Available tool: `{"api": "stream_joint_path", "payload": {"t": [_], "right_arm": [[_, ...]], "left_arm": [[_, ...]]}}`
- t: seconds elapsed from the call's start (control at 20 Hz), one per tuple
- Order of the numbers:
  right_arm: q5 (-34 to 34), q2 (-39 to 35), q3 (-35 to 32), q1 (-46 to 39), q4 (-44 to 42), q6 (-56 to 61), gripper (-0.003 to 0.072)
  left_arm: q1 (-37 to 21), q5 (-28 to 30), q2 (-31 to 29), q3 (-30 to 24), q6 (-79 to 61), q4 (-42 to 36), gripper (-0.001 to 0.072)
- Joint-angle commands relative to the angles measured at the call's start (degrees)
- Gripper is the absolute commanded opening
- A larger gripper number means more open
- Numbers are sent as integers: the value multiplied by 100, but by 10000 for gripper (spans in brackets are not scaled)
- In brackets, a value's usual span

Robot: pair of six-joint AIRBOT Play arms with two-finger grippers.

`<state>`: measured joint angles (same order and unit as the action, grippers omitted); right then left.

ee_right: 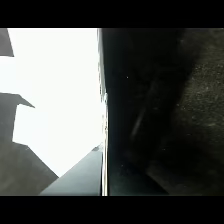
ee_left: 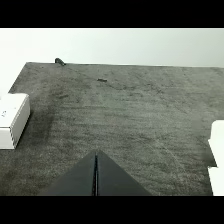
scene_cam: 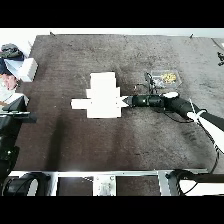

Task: Fold the box and place the chain.

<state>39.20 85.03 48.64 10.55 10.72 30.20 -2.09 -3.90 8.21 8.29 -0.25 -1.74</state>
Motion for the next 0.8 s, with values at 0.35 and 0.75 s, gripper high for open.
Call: {"api": "stream_joint_path", "payload": {"t": [0.35,0.75], "right_arm": [[-835,-153,-210,229,-31,-535,9],[-944,-83,-208,249,-114,-603,10]], "left_arm": [[2,-820,-4,-2,-166,11,222],[2,-2249,1574,815,-282,-24,478]]}}
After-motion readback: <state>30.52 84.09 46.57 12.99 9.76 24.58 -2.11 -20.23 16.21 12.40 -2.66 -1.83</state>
